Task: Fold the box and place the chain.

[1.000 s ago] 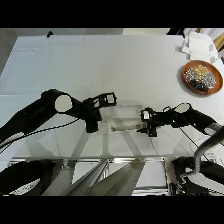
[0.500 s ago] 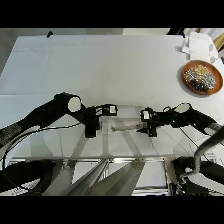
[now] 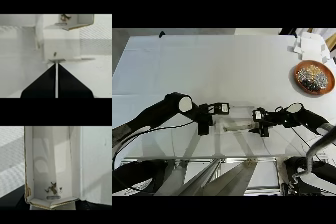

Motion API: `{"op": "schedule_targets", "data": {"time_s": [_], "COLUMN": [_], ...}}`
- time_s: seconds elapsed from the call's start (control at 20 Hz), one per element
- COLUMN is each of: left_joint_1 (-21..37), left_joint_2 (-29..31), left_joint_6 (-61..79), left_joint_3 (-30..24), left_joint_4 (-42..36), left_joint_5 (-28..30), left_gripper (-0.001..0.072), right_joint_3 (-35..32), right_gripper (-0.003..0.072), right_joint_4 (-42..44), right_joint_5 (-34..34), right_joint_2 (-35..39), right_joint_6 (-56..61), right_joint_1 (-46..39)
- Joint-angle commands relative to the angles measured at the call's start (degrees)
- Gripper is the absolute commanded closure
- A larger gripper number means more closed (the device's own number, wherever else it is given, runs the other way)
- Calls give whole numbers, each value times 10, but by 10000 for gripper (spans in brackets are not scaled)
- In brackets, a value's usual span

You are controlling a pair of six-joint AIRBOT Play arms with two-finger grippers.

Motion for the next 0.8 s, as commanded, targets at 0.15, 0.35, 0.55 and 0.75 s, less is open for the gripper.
{"op": "schedule_targets", "data": {"time_s": [0.15,0.35,0.55,0.75], "left_joint_1": [-19,-50,-46,-39], "left_joint_2": [104,58,11,12], "left_joint_6": [1,-3,-3,0], "left_joint_3": [0,0,-1,-53], "left_joint_4": [-10,-30,-40,-25], "left_joint_5": [73,56,1,20], "left_gripper": [709,709,710,702], "right_joint_3": [0,0,0,0], "right_gripper": [368,368,368,368], "right_joint_4": [0,0,0,0], "right_joint_5": [0,0,0,0], "right_joint_2": [0,0,0,0], "right_joint_6": [0,0,0,0], "right_joint_1": [0,0,0,0]}}
